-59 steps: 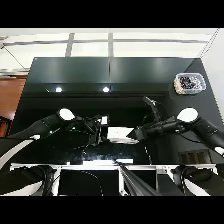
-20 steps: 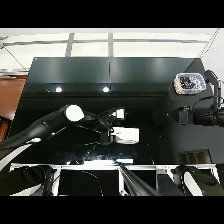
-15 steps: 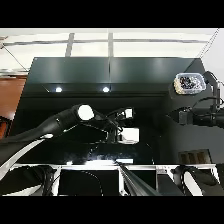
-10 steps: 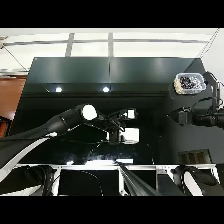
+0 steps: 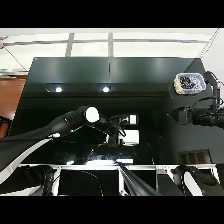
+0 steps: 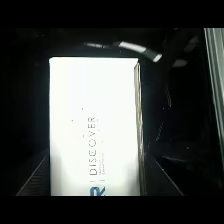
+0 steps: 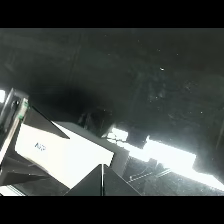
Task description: Fold the box and place the chain.
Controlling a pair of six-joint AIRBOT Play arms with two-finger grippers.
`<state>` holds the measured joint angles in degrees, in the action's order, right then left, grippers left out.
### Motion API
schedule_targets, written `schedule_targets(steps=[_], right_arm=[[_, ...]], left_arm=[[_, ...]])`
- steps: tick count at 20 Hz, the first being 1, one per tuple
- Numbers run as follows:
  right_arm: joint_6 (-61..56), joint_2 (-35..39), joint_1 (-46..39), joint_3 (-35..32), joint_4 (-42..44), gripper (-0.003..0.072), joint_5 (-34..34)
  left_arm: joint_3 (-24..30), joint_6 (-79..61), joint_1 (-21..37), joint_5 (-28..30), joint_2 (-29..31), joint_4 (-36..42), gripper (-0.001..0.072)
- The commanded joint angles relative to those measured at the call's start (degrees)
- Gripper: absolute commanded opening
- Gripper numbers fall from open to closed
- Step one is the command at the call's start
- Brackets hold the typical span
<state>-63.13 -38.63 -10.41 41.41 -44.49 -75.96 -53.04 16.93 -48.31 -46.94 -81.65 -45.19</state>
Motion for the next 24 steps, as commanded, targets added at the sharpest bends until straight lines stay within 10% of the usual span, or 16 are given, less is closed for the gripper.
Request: schedule_targets(steps=[1, 5, 7, 8, 12, 17, 24], right_arm=[[-0.04, 0.02, -0.04, -0.02, 0.00, 0.0011, 0.20], [-0.07, 0.02, -0.04, -0.02, 0.00, 0.0011, 0.15], [-0.07, 0.02, -0.04, -0.02, 0.00, 0.0011, 0.24], [-0.07, 0.02, -0.04, -0.02, -0.02, 0.0011, 0.31], [-0.11, 0.02, -0.04, -0.02, 0.00, 0.0011, 0.70], [-1.84, 0.02, -0.04, -0.02, 0.04, 0.0011, 1.90], [-6.38, 0.02, -0.04, -0.02, 0.07, 0.0011, 5.35]], left_arm=[[-0.02, 0.04, -2.34, 4.20, -1.42, -4.55, 0.0715], [-0.04, 3.32, -4.02, 6.34, -3.65, -6.43, 0.0655], [-0.09, 8.66, -3.96, 6.03, -2.43, -11.54, 0.0322], [-0.09, 12.94, -3.08, 5.90, -1.14, -14.47, 0.0292], [-0.09, 26.86, 9.70, 3.74, 5.05, -22.29, 0.0292], [-2.73, 31.04, 40.33, 5.75, 5.73, -24.37, 0.0288], [-34.51, 43.78, 64.08, 0.24, -18.03, -26.62, 0.0289]])
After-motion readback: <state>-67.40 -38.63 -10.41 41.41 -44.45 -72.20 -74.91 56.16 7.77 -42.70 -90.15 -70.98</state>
